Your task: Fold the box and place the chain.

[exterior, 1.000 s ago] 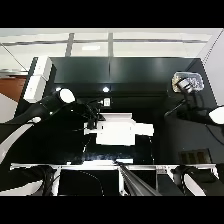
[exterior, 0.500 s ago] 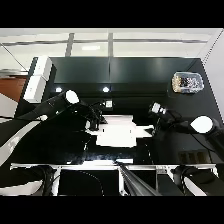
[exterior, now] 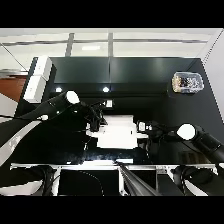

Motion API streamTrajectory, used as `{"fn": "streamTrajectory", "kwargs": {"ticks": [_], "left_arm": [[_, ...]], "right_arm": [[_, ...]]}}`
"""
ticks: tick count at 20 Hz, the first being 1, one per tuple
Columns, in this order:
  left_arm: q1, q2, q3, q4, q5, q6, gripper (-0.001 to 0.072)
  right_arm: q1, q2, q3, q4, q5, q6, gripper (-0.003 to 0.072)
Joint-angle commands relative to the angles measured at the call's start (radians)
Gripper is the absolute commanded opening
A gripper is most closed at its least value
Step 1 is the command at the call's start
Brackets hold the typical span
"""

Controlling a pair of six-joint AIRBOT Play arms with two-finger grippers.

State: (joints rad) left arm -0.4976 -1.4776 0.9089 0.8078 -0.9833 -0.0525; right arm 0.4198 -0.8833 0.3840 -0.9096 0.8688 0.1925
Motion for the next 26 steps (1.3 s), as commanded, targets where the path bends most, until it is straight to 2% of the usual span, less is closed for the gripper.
{"fn": "streamTrajectory", "kwargs": {"ticks": [1,4,13,18,22,26], "left_arm": [[0.0,0.0,0.0,0.003,0.003,0.0,0.0031],[0.0,0.0,-0.001,0.003,0.004,0.0,0.0031],[0.0,-0.001,-0.001,0.003,0.006,0.0,0.0031],[0.0,0.001,0.002,0.003,0.006,0.0,0.0028],[0.0,0.002,0.026,0.006,0.006,-0.005,0.0028],[-0.005,0.002,0.029,0.026,0.003,-0.004,0.0028]], "right_arm": [[0.023,-0.013,-0.004,0.01,0.002,-0.018,0.0705],[0.069,-0.013,-0.007,0.021,0.002,-0.018,0.0705],[0.161,-0.013,-0.015,0.076,-0.177,-0.017,0.0705],[0.159,-0.01,0.027,0.027,-0.132,0.097,0.0705],[0.122,-0.01,0.063,0.008,-0.159,0.201,0.0705],[0.072,-0.009,0.075,0.008,-0.154,0.166,0.0705]]}}
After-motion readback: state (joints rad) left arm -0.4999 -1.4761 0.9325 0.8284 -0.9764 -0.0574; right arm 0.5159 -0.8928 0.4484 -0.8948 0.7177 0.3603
